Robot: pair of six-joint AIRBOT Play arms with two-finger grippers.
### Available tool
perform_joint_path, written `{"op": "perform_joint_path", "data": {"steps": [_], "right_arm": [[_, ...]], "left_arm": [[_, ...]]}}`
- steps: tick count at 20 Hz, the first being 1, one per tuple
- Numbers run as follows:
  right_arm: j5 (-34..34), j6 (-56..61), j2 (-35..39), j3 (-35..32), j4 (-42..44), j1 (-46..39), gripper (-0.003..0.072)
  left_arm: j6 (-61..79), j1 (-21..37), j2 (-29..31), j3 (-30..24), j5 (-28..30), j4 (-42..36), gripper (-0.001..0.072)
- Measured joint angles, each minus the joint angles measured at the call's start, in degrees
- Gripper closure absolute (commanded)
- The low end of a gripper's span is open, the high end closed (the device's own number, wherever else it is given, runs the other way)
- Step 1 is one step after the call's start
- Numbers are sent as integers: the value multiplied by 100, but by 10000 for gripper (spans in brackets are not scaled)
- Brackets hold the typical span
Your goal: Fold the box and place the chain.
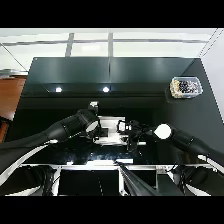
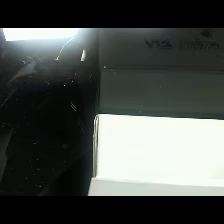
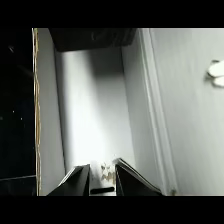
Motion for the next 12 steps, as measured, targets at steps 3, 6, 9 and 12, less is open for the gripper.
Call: {"op": "perform_joint_path", "data": {"steps": [3,6,9,12], "right_arm": [[-177,48,-52,0,83,101,385],[-275,85,-76,0,114,138,332],[-350,146,-76,0,101,129,663],[-190,944,79,2,-267,-131,665]], "left_arm": [[-2,0,-13,0,4,-31,678],[-4,0,-15,0,4,-42,678],[-11,0,-20,-2,7,-50,678],[-20,0,-20,0,7,-57,679]]}}
